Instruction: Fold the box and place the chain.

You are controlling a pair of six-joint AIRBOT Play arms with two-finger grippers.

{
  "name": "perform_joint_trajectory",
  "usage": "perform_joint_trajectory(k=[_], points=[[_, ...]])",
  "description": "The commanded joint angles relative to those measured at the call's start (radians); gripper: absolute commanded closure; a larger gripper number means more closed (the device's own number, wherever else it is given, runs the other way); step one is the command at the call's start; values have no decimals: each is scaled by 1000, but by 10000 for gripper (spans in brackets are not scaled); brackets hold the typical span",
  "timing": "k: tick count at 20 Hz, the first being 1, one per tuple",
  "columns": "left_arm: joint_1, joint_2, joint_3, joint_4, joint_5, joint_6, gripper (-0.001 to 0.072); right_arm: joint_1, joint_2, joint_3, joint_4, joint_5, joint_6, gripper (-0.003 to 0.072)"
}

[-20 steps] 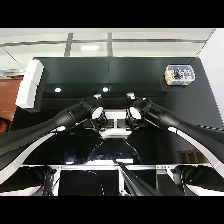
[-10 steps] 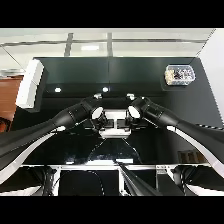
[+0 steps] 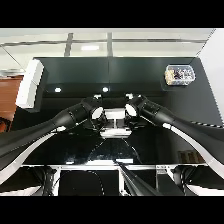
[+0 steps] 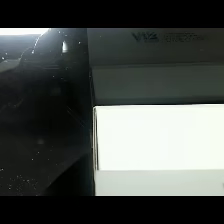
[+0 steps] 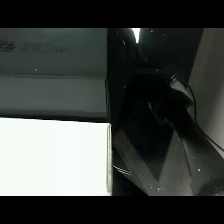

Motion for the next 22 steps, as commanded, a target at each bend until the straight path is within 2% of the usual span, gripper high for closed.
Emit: perform_joint_trajectory(k=[1,2,5,9,10,12,14,15,16,17,20,22], points=[[1,0,0,0,-2,1,683,2,3,19,5,5,-9,445],[1,0,0,0,-2,1,683,1,11,30,5,17,-39,420],[1,0,0,0,-1,1,683,-7,82,47,-10,53,-137,420],[1,0,0,0,1,1,683,-53,291,71,-63,163,-274,420],[1,0,0,0,3,1,684,-73,347,71,-113,207,-327,420],[1,0,0,0,1,1,683,-113,420,71,-327,251,-367,421],[1,0,0,0,-2,1,684,-177,440,71,-568,210,-369,420],[1,0,0,0,-2,1,684,-229,438,67,-622,144,-368,418],[1,0,0,0,-1,1,683,-303,437,53,-624,34,-367,273],[1,0,0,0,-1,0,684,-380,426,38,-610,-65,-372,-28],[1,0,0,0,0,1,683,-600,319,35,-515,-287,-369,-29],[1,0,0,0,0,1,683,-731,195,92,-404,-369,-364,-28]])
